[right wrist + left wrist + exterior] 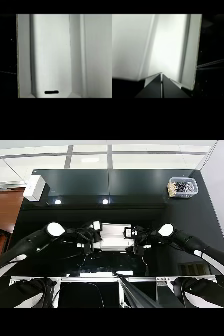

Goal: Fold the box and place the chain.

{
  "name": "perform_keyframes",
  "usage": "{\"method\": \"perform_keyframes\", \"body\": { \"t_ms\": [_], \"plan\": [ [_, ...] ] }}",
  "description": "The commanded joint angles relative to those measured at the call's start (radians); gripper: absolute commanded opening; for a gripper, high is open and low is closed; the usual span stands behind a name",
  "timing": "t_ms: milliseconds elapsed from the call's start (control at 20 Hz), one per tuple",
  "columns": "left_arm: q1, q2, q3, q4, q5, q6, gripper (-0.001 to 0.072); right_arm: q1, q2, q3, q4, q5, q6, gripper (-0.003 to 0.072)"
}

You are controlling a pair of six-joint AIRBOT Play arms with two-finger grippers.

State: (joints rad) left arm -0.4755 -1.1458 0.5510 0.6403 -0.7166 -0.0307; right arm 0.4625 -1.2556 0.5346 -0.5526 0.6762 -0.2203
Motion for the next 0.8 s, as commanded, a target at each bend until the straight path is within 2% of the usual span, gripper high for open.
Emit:
{"method": "perform_keyframes", "body": {
  "t_ms": [0, 150, 200, 300, 350, 400, 450, 550, 650, 750],
  "plan": [
    [0.138, 0.116, 0.001, 0.195, -0.128, -0.269, 0.0025, 0.001, 0.000, 0.001, 0.000, 0.000, 0.000, 0.0135],
    [0.333, 0.211, -0.004, 0.332, -0.253, -0.463, 0.0026, 0.001, 0.000, 0.001, 0.000, 0.000, 0.000, 0.0135],
    [0.411, 0.216, -0.010, 0.332, -0.264, -0.558, 0.0025, 0.001, 0.000, 0.001, 0.000, 0.000, 0.000, 0.0135],
    [0.562, 0.187, -0.018, 0.332, -0.267, -0.897, 0.0026, 0.001, 0.000, 0.001, 0.001, 0.000, 0.000, 0.0135],
    [0.632, 0.158, -0.024, 0.319, -0.289, -1.068, 0.0026, 0.001, 0.000, 0.001, 0.000, 0.000, 0.000, 0.0135],
    [0.702, 0.120, -0.038, 0.247, -0.328, -1.156, 0.0026, 0.001, 0.000, 0.001, 0.001, 0.000, 0.000, 0.0135],
    [0.760, 0.074, -0.057, 0.134, -0.391, -1.113, 0.0026, 0.001, 0.000, 0.001, 0.001, 0.000, 0.000, 0.0135],
    [0.817, -0.037, -0.069, -0.027, -0.511, -1.017, 0.0025, 0.001, 0.000, 0.001, 0.001, 0.000, 0.000, 0.0135],
    [0.805, -0.146, -0.064, -0.024, -0.566, -0.985, 0.0024, 0.001, 0.000, 0.001, 0.000, 0.000, 0.000, 0.0135],
    [0.753, -0.227, -0.064, -0.011, -0.544, -0.974, 0.0024, 0.001, 0.000, 0.001, 0.000, 0.000, 0.000, 0.0135]
  ]
}}
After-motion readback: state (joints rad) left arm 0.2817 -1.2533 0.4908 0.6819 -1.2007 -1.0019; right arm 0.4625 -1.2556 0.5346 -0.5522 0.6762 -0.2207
